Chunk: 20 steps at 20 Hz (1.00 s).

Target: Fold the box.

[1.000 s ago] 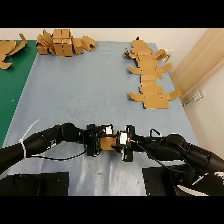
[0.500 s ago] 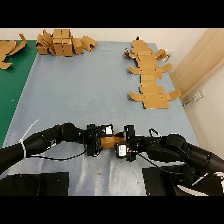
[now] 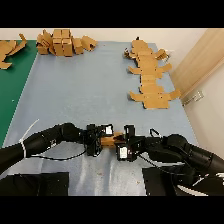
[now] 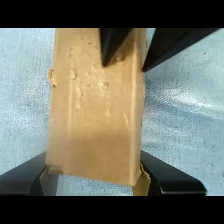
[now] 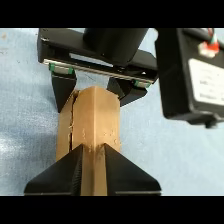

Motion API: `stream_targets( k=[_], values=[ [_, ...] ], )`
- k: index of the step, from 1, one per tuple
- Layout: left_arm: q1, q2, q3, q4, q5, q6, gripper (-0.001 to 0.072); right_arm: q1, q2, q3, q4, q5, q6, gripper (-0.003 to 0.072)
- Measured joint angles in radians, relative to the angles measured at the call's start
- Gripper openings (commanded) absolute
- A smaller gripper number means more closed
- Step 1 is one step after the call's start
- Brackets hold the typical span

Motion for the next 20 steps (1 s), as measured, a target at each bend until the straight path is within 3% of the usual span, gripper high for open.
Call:
stream_targets(
  k=[20],
  values=[
    [0.0, 0.0, 0.0, 0.0, 0.0, 0.0, 0.0562, 0.0, -0.067, -0.002, -0.02, -0.008, 0.003, 0.0193]
  ],
)
